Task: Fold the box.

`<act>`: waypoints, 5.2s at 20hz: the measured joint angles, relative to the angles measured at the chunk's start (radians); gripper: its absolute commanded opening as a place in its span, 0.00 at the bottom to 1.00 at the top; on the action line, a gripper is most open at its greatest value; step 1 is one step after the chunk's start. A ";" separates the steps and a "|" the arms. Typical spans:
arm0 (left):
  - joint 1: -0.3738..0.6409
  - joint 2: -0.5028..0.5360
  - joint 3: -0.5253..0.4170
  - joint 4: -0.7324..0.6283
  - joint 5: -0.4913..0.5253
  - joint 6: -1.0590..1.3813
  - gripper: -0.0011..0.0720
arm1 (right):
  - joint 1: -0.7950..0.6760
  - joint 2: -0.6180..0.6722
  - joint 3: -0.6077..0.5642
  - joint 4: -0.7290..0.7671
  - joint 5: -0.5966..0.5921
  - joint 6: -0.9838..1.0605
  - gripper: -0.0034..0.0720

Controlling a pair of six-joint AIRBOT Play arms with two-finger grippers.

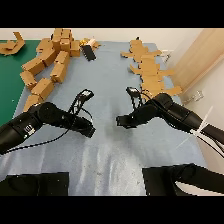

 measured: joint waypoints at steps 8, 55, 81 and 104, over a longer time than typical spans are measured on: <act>0.000 0.000 0.000 0.000 0.000 0.000 0.03 | 0.000 0.000 0.000 -0.008 0.000 0.000 0.05; 0.091 -0.001 0.000 -0.043 0.200 -0.246 0.59 | -0.977 -0.649 0.697 0.399 -0.447 -0.825 0.05; 0.481 -0.159 0.001 -0.356 -0.168 0.172 0.59 | -0.468 0.080 -0.313 0.439 0.083 -0.647 0.06; 0.522 -0.372 0.001 -0.588 -0.256 0.477 0.84 | -0.173 0.212 -0.423 0.606 0.335 -0.920 0.05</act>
